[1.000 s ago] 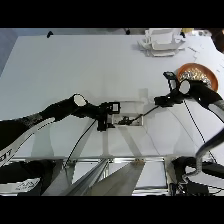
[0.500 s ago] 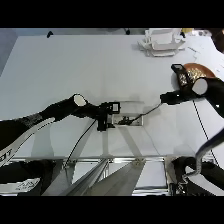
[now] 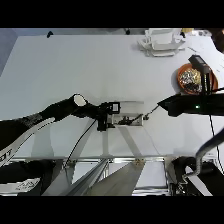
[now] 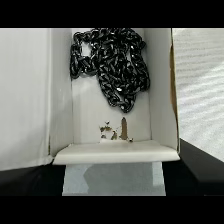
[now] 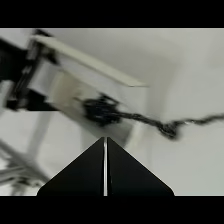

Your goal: Fold the box and place the chain.

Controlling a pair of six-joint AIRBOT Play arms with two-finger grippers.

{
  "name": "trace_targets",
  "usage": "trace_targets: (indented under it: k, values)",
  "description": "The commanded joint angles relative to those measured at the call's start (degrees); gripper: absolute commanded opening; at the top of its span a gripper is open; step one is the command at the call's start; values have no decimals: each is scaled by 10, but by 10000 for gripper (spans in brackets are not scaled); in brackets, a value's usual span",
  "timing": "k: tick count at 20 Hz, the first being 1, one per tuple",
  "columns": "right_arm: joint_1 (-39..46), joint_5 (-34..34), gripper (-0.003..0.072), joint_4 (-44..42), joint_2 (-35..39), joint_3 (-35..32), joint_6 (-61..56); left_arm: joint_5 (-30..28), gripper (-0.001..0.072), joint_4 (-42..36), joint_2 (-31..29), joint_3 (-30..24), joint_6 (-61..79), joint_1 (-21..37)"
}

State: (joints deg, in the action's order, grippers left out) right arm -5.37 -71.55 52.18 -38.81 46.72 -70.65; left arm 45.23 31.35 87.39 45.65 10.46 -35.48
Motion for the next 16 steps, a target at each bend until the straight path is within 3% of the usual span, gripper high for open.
trace_targets:
  k: [1,3,4,7,9,10,12,16]
  values:
    - [0,-26,17,-145,33,0,59,0,253,0,0,0,0,0]
    - [0,-20,17,-161,33,0,66,0,253,0,0,0,0,0]
    - [0,-9,17,-128,32,0,64,0,253,0,0,0,0,0]
    - [0,43,18,80,24,0,-30,0,253,0,0,0,0,0]
    - [0,66,18,171,5,-10,-70,0,253,0,0,0,0,0]
    - [0,78,25,181,-11,-20,-71,0,253,0,0,0,0,0]
    - [0,103,186,168,-50,-47,-71,0,253,0,0,0,0,0]
    - [-21,145,275,133,-143,-99,-23,0,253,0,0,0,0,0]
